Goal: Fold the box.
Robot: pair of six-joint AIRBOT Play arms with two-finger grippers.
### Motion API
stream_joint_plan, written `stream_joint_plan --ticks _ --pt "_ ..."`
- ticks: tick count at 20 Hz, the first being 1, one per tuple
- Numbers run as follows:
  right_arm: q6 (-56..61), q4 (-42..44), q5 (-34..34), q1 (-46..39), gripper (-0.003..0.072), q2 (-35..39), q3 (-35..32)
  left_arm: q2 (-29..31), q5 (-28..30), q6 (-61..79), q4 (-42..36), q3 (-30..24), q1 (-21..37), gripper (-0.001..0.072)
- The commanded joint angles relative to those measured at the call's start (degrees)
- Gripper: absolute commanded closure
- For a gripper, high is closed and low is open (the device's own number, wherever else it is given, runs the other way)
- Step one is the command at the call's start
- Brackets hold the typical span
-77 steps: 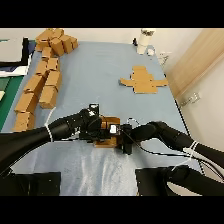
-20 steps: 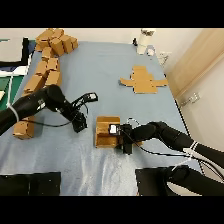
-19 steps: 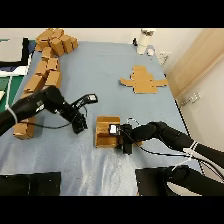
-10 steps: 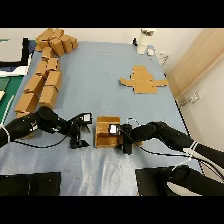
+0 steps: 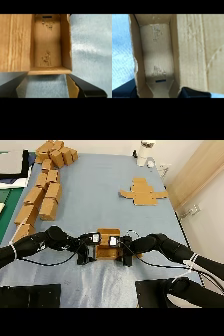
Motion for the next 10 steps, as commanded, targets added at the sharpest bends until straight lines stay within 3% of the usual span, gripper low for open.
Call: stream_joint_plan --ticks 1,10 --pt "0.0 -0.04 0.0 0.02 0.0133 0.0 0.0 -0.31 2.38 0.11 -1.49 -0.04 -1.29 0.0012" --pt "0.0 -0.04 0.0 0.02 0.0133 0.0 0.0 -2.23 2.23 0.11 -1.68 -0.04 -3.08 0.0012"
